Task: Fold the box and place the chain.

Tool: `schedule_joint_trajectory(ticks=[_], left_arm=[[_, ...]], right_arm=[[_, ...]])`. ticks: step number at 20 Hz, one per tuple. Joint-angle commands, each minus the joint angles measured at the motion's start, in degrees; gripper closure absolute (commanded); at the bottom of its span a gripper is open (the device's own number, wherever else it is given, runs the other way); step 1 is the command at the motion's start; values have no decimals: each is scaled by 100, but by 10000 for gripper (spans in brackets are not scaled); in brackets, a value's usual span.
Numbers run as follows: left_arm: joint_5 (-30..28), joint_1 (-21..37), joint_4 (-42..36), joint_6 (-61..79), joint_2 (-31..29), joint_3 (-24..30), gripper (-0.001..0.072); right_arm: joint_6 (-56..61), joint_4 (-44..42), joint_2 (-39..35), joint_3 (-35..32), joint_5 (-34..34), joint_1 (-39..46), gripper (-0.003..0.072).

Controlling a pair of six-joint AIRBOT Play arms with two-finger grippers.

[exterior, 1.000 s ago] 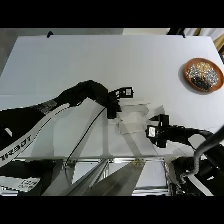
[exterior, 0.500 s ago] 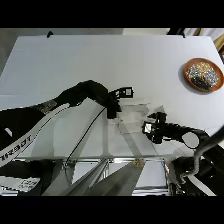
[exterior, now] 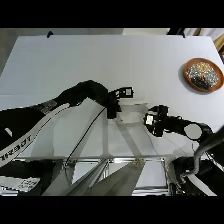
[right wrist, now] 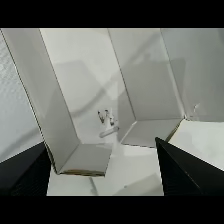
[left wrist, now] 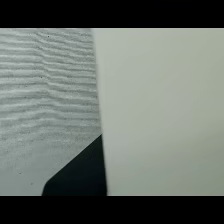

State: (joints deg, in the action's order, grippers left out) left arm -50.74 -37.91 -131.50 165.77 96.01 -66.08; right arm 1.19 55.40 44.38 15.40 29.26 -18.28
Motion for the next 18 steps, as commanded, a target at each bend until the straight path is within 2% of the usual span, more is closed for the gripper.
schedule_joint_trajectory(ticks=[1, 6, 10, 14, 18], left_arm=[[-2, -2, 0, 2, -2, 2, 698], [-2, -2, 0, 2, -2, 2, 698], [-2, -2, 0, 2, -2, 2, 698], [-2, -2, 0, 2, -2, 2, 698], [0, -2, 0, 2, 0, 2, 698]], right_arm=[[-623, -487, 286, 175, 79, 55, -6], [-625, -503, 697, 535, 162, 57, -6], [-608, -175, 654, 675, 356, 66, -6], [-599, -162, 520, 675, 575, 468, -5], [-623, -638, 588, 675, 706, 507, -4]])
